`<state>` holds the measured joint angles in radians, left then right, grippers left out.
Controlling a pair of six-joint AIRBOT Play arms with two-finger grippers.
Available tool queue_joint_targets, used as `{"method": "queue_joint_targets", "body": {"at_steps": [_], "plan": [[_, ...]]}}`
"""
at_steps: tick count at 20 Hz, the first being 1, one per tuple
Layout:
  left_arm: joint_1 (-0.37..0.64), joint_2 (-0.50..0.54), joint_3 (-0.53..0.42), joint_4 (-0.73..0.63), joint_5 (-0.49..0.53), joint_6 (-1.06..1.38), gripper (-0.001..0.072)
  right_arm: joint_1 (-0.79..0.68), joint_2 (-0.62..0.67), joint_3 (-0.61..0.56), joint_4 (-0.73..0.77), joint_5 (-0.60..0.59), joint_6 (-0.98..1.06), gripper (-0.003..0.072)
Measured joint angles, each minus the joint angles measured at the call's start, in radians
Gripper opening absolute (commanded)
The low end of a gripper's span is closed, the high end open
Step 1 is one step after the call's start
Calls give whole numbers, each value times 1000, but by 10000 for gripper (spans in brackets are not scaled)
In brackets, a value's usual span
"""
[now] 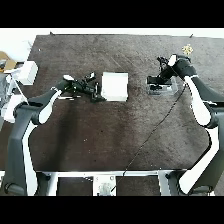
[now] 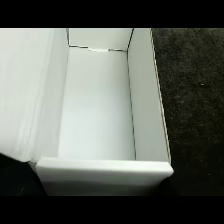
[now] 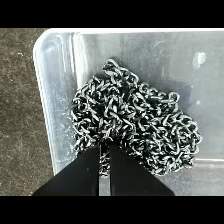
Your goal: Fold the box and place the chain.
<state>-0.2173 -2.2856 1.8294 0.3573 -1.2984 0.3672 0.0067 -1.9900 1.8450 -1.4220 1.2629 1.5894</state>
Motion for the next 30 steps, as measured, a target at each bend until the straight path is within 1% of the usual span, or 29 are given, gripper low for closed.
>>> {"method": "queue_joint_targets", "body": {"at_steps": [3,12,16,20,22,25,27,30], "plan": [[0,0,0,0,0,0,352,-2,13,0,-21,5,1,6],[0,0,0,0,0,0,352,0,154,0,-65,6,-3,4],[0,0,0,0,0,0,352,24,277,0,-59,-8,-45,4],[0,0,0,0,0,0,352,73,455,0,-64,-79,-80,3],[0,0,0,0,0,0,352,113,546,0,-73,-134,-92,3],[0,0,0,0,0,0,352,192,667,0,-111,-247,-116,3],[0,0,0,0,0,0,352,256,725,0,-141,-331,-125,3],[0,0,0,0,0,0,351,348,769,0,-177,-443,-147,3]]}}
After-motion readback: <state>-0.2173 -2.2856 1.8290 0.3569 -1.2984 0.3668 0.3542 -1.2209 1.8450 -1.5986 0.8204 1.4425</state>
